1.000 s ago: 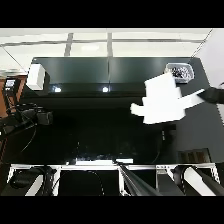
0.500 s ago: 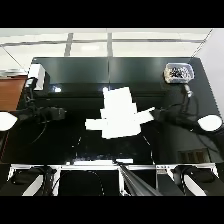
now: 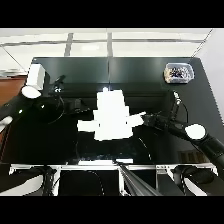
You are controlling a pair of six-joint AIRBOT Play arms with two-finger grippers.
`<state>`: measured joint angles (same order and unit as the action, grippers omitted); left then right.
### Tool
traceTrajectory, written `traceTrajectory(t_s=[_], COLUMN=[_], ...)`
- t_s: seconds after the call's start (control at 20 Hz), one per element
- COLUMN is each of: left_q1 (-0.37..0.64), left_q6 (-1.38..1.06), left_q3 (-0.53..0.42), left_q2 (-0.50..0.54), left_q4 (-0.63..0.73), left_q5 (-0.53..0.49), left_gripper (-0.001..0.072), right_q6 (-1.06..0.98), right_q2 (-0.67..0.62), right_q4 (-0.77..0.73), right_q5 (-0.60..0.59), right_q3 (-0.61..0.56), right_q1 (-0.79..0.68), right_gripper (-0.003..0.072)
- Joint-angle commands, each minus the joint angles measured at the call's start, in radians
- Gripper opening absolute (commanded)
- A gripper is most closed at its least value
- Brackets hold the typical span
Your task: Fold the box and place the chain.
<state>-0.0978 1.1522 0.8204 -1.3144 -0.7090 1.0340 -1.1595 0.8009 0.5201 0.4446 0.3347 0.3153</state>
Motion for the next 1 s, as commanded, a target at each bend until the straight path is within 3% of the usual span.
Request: traceTrajectory(t_s=[0.0,0.3,0.6,0.65,0.75,0.9,0.95], left_q1=[0.003,-0.028,-0.078,-0.085,-0.098,-0.109,-0.109], left_q6=[-0.081,-0.025,-0.240,-0.247,-0.199,-0.204,-0.211], left_q3=[0.137,0.278,0.301,0.317,0.380,0.467,0.492], left_q2=[-0.204,-0.410,-0.478,-0.492,-0.535,-0.594,-0.610], left_q4=[0.144,0.163,0.297,0.272,0.146,0.078,0.078], left_q5=[0.141,0.246,0.414,0.450,0.486,0.568,0.596], left_gripper=[0.0695,0.0695,0.0694,0.0678,0.0515,0.0484,0.0427], right_q6=[0.000,0.000,0.000,0.000,0.000,0.001,0.001], right_q2=[0.001,0.001,0.001,0.001,0.001,0.001,0.001], right_q4=[-0.002,0.012,0.012,0.012,0.016,0.016,0.016], right_q5=[0.008,0.007,0.007,0.007,0.014,0.038,0.044], right_q3=[-0.003,-0.003,-0.003,-0.003,-0.003,-0.003,-0.003], right_q1=[0.007,0.007,0.007,0.007,0.007,0.007,0.007], right_gripper=[0.0013,0.0013,0.0013,0.0013,0.0013,0.0013,0.0013])
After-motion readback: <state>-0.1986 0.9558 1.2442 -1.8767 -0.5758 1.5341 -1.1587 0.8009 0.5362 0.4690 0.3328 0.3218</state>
